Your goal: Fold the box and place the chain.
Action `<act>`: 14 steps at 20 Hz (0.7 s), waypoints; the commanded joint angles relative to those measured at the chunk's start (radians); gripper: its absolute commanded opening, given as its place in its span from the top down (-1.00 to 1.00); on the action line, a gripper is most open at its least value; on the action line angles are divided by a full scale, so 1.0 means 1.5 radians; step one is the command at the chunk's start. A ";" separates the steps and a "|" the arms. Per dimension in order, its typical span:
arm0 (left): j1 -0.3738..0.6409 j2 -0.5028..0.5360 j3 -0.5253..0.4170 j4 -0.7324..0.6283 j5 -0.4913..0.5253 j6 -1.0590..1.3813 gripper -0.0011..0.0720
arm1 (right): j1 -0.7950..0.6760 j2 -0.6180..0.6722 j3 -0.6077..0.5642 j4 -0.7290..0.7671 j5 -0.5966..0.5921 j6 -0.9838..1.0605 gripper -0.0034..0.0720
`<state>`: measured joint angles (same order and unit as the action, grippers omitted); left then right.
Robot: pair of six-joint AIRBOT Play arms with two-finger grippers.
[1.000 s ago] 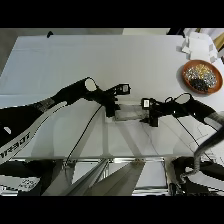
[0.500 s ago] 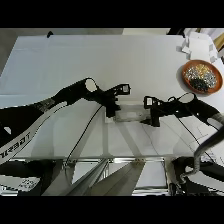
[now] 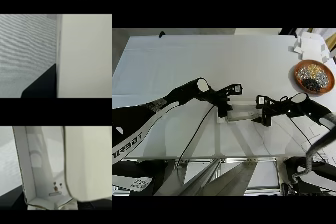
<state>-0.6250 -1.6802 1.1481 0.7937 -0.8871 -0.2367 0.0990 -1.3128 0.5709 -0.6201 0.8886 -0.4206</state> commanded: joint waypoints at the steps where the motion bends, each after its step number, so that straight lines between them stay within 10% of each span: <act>1: 0.000 0.000 0.001 0.000 0.000 0.000 0.94 | 0.013 -0.015 0.000 0.000 -0.029 0.000 -0.38; 14: 0.000 0.000 0.001 0.000 0.000 0.000 0.94 | 0.020 -0.027 0.000 -0.006 -0.029 0.000 0.20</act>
<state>-0.6250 -1.6798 1.1481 0.7944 -0.8867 -0.2363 0.1276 -1.3521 0.5716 -0.6262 0.8467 -0.4206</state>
